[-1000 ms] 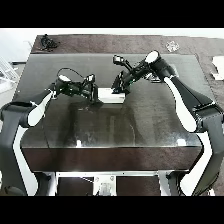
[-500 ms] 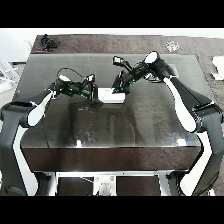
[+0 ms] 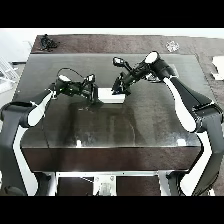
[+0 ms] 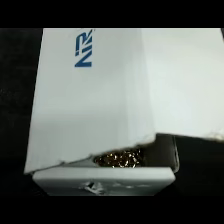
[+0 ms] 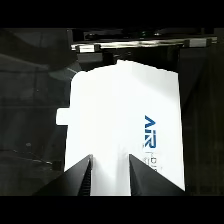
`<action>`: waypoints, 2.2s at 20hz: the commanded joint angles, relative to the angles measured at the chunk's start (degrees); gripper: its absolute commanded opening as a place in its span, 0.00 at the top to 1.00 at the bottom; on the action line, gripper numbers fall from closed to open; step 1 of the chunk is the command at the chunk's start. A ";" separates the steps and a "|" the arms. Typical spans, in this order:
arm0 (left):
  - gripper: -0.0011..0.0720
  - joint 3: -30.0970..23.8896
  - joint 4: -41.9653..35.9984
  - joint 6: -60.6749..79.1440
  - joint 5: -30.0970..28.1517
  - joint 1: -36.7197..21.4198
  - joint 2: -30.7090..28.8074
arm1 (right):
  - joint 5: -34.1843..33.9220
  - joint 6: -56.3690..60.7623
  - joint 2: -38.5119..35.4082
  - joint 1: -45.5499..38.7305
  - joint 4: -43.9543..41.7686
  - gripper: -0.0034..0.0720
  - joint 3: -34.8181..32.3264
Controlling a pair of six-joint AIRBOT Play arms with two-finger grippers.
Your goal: Fold the box and place the chain.
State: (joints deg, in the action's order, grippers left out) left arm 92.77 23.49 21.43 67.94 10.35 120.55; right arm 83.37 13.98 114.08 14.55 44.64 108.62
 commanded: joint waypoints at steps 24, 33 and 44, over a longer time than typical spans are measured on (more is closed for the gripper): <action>0.11 0.02 0.02 0.02 0.00 -0.02 -0.04 | 2.43 -0.04 -0.09 -0.70 -0.04 0.68 -0.24; 0.11 0.02 0.02 0.02 0.00 -0.02 -0.04 | 0.90 0.52 -1.68 -2.51 -4.61 0.73 -1.20; 0.11 0.02 0.02 0.02 0.00 -0.02 -0.04 | -6.01 -4.31 -1.70 -2.01 -6.73 0.55 -9.16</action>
State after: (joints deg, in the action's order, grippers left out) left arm 92.77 23.51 21.43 67.94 10.35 120.55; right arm 77.80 10.55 112.40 12.45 38.22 100.09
